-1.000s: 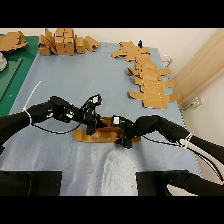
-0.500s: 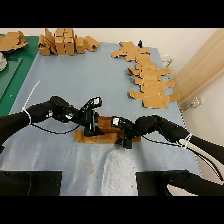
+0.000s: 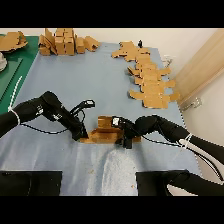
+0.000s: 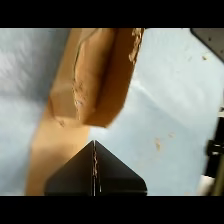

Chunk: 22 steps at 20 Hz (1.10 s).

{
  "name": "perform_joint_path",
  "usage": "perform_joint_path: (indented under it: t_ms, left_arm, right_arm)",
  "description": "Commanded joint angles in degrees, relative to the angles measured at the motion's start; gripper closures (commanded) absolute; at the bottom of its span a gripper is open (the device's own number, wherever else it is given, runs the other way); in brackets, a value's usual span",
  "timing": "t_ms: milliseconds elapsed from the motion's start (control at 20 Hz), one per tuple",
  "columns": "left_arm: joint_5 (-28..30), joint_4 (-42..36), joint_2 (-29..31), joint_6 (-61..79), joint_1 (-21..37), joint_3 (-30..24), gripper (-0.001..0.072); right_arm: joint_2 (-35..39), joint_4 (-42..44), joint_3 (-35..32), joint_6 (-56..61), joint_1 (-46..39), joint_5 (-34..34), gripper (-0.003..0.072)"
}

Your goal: Fold the box.

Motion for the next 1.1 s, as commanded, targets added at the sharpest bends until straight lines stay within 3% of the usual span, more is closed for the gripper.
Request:
perform_joint_path:
  t_ms: [0, 100, 200, 400, 700, 850, 1050]
  left_arm:
    - [-8.8, -2.8, 1.0, -16.4, -2.2, 0.0, 0.07]
    - [-4.7, -15.4, 0.9, -16.2, -4.3, 0.6, 0.0698]
    - [-0.7, -21.3, -0.2, -17.1, -4.7, 3.8, 0.0697]
    - [2.7, -21.1, -6.6, -20.3, -1.5, 12.4, 0.0698]
    - [2.0, -18.4, -21.4, -22.1, 0.7, 18.3, 0.07]
    - [2.6, -12.6, -23.3, -27.4, 0.4, 19.0, 0.07]
    - [0.0, -12.5, -23.3, -28.7, 0.3, 19.5, 0.0699]
  right_arm:
    - [0.0, 0.0, 0.0, 0.0, 0.0, 0.0, 0.0232]
    - [0.0, 0.0, 0.0, 0.0, 0.0, 0.3, 0.0232]
    - [0.0, 0.0, 0.0, 0.0, 0.0, 0.2, 0.0232]
    - [0.0, 0.0, 0.0, 0.0, 0.0, 0.1, 0.0232]
    - [0.0, 0.0, 0.0, 0.0, 0.0, 0.2, 0.0232]
    - [0.0, 0.0, 0.0, 0.0, 0.0, 0.2, 0.0232]
    - [0.0, 0.0, 0.0, 0.0, 0.0, 0.2, 0.0232]
